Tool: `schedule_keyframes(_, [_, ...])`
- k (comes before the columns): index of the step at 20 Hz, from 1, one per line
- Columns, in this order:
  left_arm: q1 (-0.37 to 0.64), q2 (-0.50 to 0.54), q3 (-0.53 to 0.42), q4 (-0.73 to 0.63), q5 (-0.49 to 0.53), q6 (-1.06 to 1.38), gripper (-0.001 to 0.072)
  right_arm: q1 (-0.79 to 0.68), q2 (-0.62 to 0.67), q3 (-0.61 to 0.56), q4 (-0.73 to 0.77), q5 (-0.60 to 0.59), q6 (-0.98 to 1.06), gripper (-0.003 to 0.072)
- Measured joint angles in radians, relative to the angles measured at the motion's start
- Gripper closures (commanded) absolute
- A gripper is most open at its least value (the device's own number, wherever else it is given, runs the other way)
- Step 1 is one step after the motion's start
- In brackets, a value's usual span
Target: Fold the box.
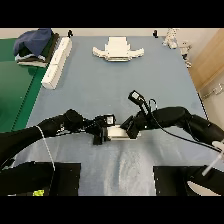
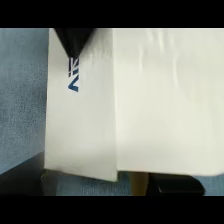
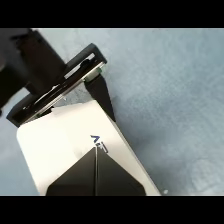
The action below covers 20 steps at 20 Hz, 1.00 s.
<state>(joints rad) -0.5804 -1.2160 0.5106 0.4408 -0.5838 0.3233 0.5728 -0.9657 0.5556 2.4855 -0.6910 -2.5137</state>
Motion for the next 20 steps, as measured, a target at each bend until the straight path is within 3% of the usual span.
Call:
schedule_keyframes(6, [0.000,0.000,0.000,0.000,0.000,0.000,0.0292,0.109,0.112,-0.114,-0.121,0.121,-0.016,0.0682])
schedule_keyframes(8, [0.000,0.000,0.000,0.000,0.000,0.000,0.0292,0.121,0.121,-0.120,-0.153,0.150,-0.019,0.0623])
schedule_keyframes(9, [0.000,0.000,0.000,0.000,0.000,0.000,0.0292,0.124,0.124,-0.119,-0.165,0.161,-0.026,0.0541])
schedule_keyframes(11, [0.000,0.000,0.000,0.000,0.000,0.000,0.0292,0.128,0.127,-0.109,-0.179,0.167,-0.044,0.0165])
schedule_keyframes(12, [0.000,0.000,0.000,0.000,0.000,0.000,0.0292,0.131,0.129,-0.105,-0.184,0.167,-0.061,0.0084])
schedule_keyframes(20, [0.000,0.000,0.000,0.000,0.000,0.000,0.0291,0.203,0.087,-0.090,-0.293,0.172,-0.288,0.0091])
